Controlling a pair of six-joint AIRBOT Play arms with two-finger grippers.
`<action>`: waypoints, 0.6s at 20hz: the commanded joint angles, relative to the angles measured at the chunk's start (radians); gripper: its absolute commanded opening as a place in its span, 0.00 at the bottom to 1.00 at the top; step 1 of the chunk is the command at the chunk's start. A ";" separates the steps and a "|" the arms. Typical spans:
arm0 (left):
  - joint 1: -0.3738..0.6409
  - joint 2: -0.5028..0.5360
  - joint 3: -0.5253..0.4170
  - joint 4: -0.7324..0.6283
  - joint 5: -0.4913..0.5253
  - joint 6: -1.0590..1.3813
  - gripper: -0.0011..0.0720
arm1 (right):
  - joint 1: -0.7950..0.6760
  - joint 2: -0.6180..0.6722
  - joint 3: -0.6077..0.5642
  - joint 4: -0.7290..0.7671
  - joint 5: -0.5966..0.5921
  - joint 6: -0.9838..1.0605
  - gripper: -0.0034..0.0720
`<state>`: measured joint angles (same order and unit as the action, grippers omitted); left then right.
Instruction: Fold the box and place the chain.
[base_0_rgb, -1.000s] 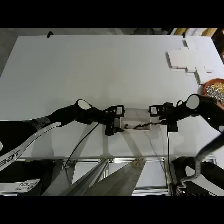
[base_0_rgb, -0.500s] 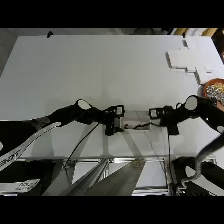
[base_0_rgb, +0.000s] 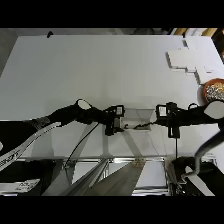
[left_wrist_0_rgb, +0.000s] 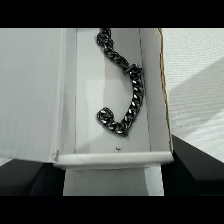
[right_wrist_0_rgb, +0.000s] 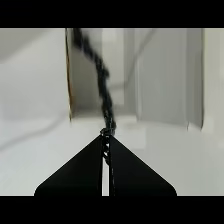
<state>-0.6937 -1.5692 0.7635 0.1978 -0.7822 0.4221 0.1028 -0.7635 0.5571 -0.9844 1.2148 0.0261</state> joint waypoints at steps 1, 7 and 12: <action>0.000 0.001 0.000 0.000 0.000 0.000 0.44 | 0.060 0.052 0.001 0.169 0.027 0.003 0.06; 0.000 0.001 0.000 0.000 0.000 0.000 0.44 | 0.318 0.047 0.001 0.232 -0.200 0.004 0.06; 0.000 0.001 0.000 0.000 0.000 0.000 0.44 | 0.407 -0.012 0.001 0.204 -0.427 0.091 0.06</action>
<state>-0.6937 -1.5692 0.7635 0.1978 -0.7822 0.4217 0.4610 -0.7456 0.5568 -0.7719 0.9348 0.0525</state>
